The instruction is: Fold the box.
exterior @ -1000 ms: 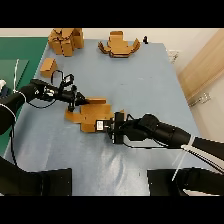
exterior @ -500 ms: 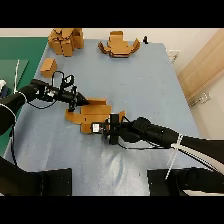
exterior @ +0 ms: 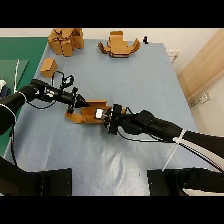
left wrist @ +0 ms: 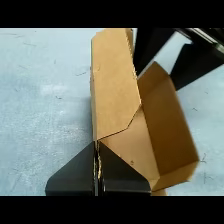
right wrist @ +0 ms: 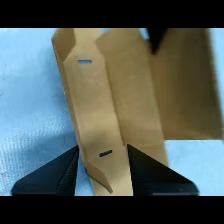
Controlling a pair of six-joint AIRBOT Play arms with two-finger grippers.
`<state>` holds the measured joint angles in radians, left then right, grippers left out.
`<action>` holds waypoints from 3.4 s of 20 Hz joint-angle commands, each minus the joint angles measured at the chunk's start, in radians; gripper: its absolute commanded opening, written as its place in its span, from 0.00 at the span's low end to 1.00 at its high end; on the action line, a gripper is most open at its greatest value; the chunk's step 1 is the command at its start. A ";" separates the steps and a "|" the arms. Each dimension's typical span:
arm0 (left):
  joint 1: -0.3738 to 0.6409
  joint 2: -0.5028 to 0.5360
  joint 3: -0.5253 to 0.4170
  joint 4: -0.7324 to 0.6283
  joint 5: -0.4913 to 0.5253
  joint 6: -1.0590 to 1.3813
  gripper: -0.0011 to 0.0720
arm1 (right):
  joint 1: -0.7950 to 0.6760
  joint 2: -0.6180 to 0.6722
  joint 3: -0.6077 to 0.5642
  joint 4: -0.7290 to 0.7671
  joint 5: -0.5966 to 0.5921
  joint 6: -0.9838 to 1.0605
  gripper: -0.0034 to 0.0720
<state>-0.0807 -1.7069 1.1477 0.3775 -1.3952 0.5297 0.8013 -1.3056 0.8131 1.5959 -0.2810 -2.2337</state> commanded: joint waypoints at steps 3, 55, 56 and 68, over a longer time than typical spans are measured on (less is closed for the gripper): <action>0.001 0.000 0.000 0.013 -0.041 -0.025 0.03 | -0.037 0.010 0.011 -0.025 0.013 0.052 0.86; 0.162 0.119 -0.002 0.061 -0.122 -0.316 0.03 | -0.234 -0.274 0.281 0.570 -0.506 -0.646 0.43; 0.163 0.160 -0.027 0.070 -0.090 -0.325 0.02 | -0.240 -0.273 0.282 0.571 -0.519 -0.646 0.43; -0.304 0.404 -0.275 0.113 0.494 -0.504 0.03 | -0.241 -0.272 0.287 0.572 -0.540 -0.647 0.43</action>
<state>-0.2626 -1.3151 0.8886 0.4927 -1.1858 0.0467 0.5610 -1.5780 1.0988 2.1685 -0.8169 -2.8803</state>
